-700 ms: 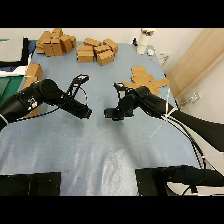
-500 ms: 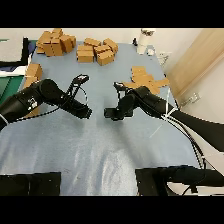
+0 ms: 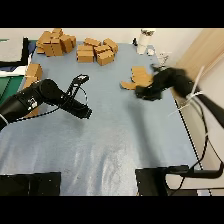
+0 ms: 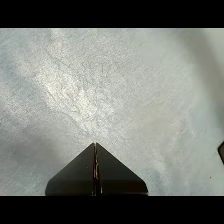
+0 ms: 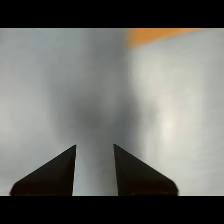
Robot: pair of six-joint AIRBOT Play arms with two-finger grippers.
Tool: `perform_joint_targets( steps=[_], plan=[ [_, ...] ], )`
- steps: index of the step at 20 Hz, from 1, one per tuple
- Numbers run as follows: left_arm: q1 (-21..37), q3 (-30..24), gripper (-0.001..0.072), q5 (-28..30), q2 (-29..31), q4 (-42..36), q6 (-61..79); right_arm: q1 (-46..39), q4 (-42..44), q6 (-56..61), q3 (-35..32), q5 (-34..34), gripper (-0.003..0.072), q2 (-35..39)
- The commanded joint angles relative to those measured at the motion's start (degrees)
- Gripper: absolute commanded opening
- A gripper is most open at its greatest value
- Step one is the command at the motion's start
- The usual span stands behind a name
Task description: Fold the box.
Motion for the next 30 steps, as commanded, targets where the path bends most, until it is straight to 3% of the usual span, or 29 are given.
perform_joint_targets(
  steps=[1, 6, 14, 18, 23, 24, 26, 27, 29, 30],
  plan=[
    [0.0, 0.0, 0.001, 0.0, 0.0, 0.0, 0.0, -19.4, 7.4, -14.5, 8.2, -0.3, 0.0373, -6.2],
    [0.0, 0.0, 0.0009, 1.7, 0.0, -0.2, 0.0, -33.8, 22.3, -26.0, 22.8, 1.7, 0.0372, -22.1],
    [0.0, 0.0, 0.001, 1.7, 0.0, -0.4, 0.0, -31.7, 28.9, -29.7, 42.1, 0.3, 0.0372, -40.3],
    [0.0, 0.0, 0.001, 1.7, 0.0, -0.5, 0.0, -29.5, 30.6, -30.2, 46.1, 0.2, 0.0372, -44.6],
    [0.0, 0.0, 0.001, 1.7, 0.0, -0.5, 0.0, -28.1, 30.7, -32.1, 46.8, 1.6, 0.0357, -44.8],
    [0.0, 0.0, 0.001, 1.7, 0.0, -0.5, 0.0, -28.1, 30.7, -32.1, 47.0, 1.5, 0.0296, -44.8],
    [0.0, 0.0, 0.001, 1.7, 0.0, -0.5, 0.0, -28.1, 30.7, -32.2, 47.1, 1.5, 0.0263, -44.7],
    [0.0, 0.0, 0.0009, 1.7, 0.0, -0.5, 0.0, -28.1, 30.7, -32.2, 47.1, 1.4, 0.0138, -44.7],
    [0.0, 0.0, 0.001, 1.7, 0.0, -0.5, 0.0, -28.1, 30.8, -32.9, 47.1, 0.6, 0.0004, -44.7],
    [0.0, 0.0, 0.0009, 1.7, 0.0, -0.5, 0.0, -28.1, 31.1, -34.0, 47.1, -0.4, 0.0003, -44.7]
  ],
)
